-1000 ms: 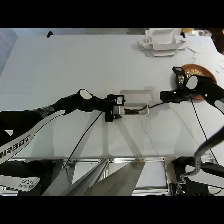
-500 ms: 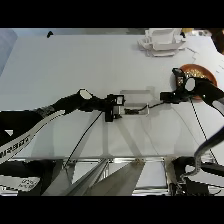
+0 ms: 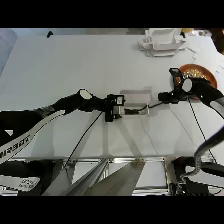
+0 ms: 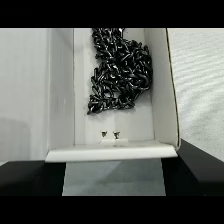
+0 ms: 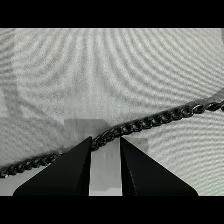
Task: Fold the box and place the chain.
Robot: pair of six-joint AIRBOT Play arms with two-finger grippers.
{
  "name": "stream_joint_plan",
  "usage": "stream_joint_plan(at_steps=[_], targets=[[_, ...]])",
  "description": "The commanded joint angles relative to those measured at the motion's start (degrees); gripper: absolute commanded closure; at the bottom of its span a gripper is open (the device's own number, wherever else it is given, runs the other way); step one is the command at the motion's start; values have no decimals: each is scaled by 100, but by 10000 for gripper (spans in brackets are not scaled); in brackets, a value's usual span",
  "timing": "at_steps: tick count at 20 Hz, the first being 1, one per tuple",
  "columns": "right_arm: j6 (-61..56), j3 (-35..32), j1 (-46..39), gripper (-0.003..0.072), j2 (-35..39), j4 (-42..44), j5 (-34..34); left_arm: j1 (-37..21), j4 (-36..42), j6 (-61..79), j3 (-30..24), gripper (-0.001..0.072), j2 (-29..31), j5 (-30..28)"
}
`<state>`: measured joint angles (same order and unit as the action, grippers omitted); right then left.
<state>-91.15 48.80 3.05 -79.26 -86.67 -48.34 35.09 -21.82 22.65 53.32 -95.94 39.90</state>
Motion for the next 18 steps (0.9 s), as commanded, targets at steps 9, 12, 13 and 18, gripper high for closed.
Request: stream_joint_plan(at_steps=[9, 12, 13, 18], targets=[[-186, -2, 46, 529, -83, -319, -155, 2, -2, 2, -2, 627, 4, -2], [-131, -2, 46, 665, -92, -323, -168, 2, -2, 0, 0, 627, 4, -2], [-131, -2, 46, 666, -61, -337, -195, 2, -2, 0, -2, 627, 4, 0], [-31, -2, 46, 666, 828, -310, -376, 2, -2, 0, 0, 627, 4, -2]])
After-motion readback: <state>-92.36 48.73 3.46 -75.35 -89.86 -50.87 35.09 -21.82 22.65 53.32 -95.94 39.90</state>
